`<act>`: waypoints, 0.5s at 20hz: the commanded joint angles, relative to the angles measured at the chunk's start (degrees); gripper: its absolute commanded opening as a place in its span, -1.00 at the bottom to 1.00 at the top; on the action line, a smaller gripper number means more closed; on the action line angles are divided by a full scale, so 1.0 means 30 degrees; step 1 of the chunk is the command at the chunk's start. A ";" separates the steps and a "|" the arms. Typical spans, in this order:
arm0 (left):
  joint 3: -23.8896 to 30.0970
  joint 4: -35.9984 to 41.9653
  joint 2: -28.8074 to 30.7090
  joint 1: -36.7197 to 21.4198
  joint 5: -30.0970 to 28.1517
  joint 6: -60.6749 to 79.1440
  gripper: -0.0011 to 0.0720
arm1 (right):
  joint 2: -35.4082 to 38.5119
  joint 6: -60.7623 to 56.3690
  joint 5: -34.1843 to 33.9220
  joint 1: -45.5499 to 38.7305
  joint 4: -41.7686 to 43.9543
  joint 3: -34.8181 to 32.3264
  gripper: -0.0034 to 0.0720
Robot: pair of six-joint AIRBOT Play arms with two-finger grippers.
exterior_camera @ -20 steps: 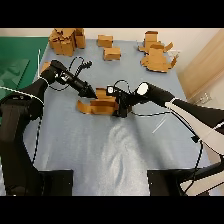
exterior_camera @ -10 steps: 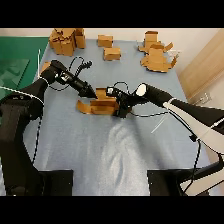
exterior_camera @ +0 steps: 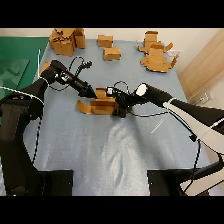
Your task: Fold the box.
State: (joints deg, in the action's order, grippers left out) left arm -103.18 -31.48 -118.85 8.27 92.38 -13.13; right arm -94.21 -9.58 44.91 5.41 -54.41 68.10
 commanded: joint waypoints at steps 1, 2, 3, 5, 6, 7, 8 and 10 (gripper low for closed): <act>-0.0007 0.0044 0.0000 -0.0022 -0.0146 0.0000 -0.92 | -0.0015 0.0146 0.0102 0.0015 0.0087 -0.0007 0.44; -0.0007 0.0044 0.0000 -0.0022 -0.0153 0.0000 -0.93 | -0.0015 0.0146 0.0109 0.0015 0.0087 -0.0007 0.44; -0.0007 0.0044 0.0000 -0.0022 -0.0153 0.0000 -0.92 | -0.0015 0.0146 0.0109 0.0015 0.0087 -0.0007 0.44; -0.0007 0.0044 0.0000 -0.0022 -0.0153 0.0000 -0.92 | -0.0015 0.0146 0.0095 0.0015 0.0066 -0.0007 0.44; -0.0007 0.0044 0.0000 -0.0022 -0.0160 0.0000 -0.92 | -0.0015 0.0146 0.0080 0.0015 0.0066 -0.0007 0.44; -0.0007 0.0044 0.0000 -0.0022 -0.0175 0.0000 -0.92 | -0.0015 0.0146 0.0066 0.0015 0.0066 -0.0007 0.44; -0.0007 0.0044 0.0000 -0.0036 -0.0182 0.0000 -0.92 | -0.0015 0.0146 0.0044 0.0015 0.0073 -0.0007 0.44; -0.0029 0.0058 0.0022 -0.0182 -0.0160 0.0000 -0.85 | -0.0015 0.0146 0.0036 0.0000 0.0066 -0.0007 0.44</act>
